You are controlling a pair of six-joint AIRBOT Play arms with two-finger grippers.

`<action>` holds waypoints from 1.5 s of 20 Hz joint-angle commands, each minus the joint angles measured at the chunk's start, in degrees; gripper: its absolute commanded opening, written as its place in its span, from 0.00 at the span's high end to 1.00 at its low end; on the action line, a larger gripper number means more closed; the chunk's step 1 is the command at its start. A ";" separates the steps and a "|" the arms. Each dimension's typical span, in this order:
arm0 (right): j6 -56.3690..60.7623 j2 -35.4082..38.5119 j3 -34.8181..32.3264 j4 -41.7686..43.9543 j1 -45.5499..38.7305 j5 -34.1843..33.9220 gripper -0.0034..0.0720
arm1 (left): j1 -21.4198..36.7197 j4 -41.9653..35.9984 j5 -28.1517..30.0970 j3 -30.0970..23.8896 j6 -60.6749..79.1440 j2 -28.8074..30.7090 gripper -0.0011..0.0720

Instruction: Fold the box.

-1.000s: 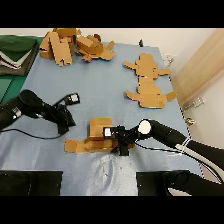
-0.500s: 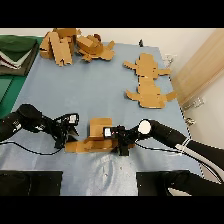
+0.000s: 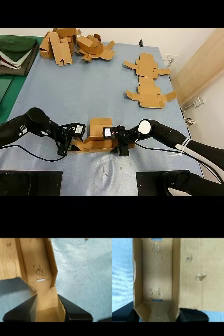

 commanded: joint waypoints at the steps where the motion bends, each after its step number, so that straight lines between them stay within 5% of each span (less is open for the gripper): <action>1: 0.00 -0.04 -0.04 0.00 0.00 0.00 0.28 | -2.84 -0.96 3.96 -0.02 -3.43 0.04 0.45; 11: 0.00 -0.04 -0.04 0.02 0.00 0.00 0.28 | -7.58 -1.70 7.67 -0.04 -9.92 0.04 0.46; 13: 0.00 -0.04 -0.04 0.02 0.00 0.00 0.28 | -8.74 -1.46 9.77 -0.04 -11.58 0.04 0.64; 19: 0.00 -0.04 -0.04 0.02 0.00 0.00 0.28 | -11.37 -1.77 14.88 -0.04 -12.13 0.04 0.67; 21: 0.00 -0.04 -0.04 0.02 0.00 0.00 0.28 | -12.74 -1.73 15.28 -0.04 -12.57 0.04 0.86; 23: 0.00 -0.04 -0.04 0.02 0.00 0.00 0.28 | -14.47 -1.75 17.29 -0.04 -13.73 0.04 0.86; 25: 0.00 -0.04 -0.04 0.02 0.00 0.02 0.28 | -15.87 -1.75 18.75 -0.04 -14.67 0.04 0.96; 29: 0.00 -0.04 -0.04 0.02 0.00 0.02 0.28 | -16.41 -1.70 19.02 -0.04 -17.33 0.02 0.96; 30: 0.00 -0.04 -0.04 0.02 0.00 0.02 0.28 | -16.41 -1.73 18.95 -0.04 -17.88 0.02 0.72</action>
